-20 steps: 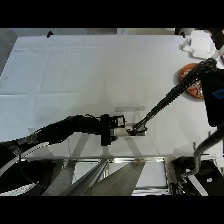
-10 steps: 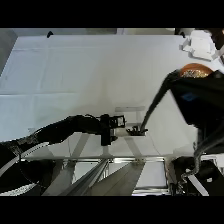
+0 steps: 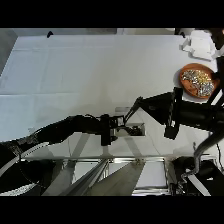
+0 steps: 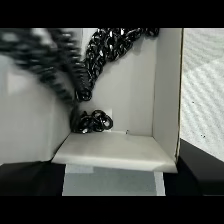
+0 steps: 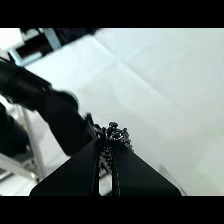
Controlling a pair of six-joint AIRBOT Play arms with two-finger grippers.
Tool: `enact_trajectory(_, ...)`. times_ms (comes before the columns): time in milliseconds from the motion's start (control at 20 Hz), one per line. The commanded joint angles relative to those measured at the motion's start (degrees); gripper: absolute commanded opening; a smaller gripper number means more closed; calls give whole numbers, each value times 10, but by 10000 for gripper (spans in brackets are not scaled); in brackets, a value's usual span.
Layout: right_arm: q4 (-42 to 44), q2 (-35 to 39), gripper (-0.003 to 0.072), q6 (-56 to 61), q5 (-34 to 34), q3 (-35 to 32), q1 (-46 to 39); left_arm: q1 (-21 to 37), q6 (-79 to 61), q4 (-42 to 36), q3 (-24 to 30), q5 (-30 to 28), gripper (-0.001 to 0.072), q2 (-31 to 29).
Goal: Fold the box and place the chain.
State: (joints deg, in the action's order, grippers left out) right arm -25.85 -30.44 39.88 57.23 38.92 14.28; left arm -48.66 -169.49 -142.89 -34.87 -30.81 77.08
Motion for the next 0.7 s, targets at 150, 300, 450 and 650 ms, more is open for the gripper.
enact_trajectory(150, -126, -6, 17, 80, 38, 0, 0, 0, 0, 0, 0, 0, 314, 0)
enact_trajectory(300, -154, -12, 17, 96, 59, -14, 0, 0, 0, 0, 0, 0, 314, 0)
enact_trajectory(450, -154, -26, 18, 96, 56, -61, 0, 0, 0, 0, 0, 0, 314, 0)
enact_trajectory(650, -165, -63, 17, 96, 49, -105, 0, 0, 0, 0, 0, 0, 314, 0)
